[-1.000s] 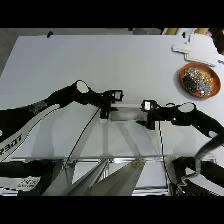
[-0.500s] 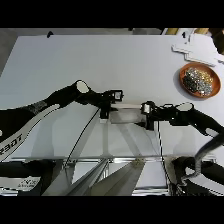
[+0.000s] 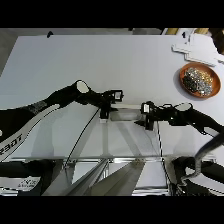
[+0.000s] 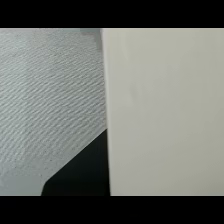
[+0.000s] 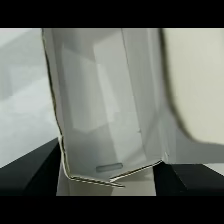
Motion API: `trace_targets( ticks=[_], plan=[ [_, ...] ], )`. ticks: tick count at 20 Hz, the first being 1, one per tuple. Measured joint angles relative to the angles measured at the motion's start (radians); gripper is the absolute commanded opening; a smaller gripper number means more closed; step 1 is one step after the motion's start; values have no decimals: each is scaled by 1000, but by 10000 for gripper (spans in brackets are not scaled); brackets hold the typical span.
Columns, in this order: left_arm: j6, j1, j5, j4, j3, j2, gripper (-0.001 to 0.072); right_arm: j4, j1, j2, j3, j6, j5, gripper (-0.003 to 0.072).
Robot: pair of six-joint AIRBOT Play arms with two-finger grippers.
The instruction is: Fold the box and place the chain.
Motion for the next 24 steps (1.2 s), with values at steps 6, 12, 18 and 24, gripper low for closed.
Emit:
trace_targets(
  ticks=[6, 12, 18, 24],
  plan=[
    [0, 0, 1, 0, 0, 0, 9, -5, 0, -4, 0, 46, 5, 394],
    [1, 0, 2, 0, 0, 0, 9, -23, 0, -5, 0, 138, 12, 395],
    [0, 0, 1, 0, 0, 0, 9, -31, 1, -5, 0, 113, 4, 529],
    [-1, 0, 1, 0, 0, 0, 9, -35, 1, -5, 0, 82, -7, 704]
  ],
)
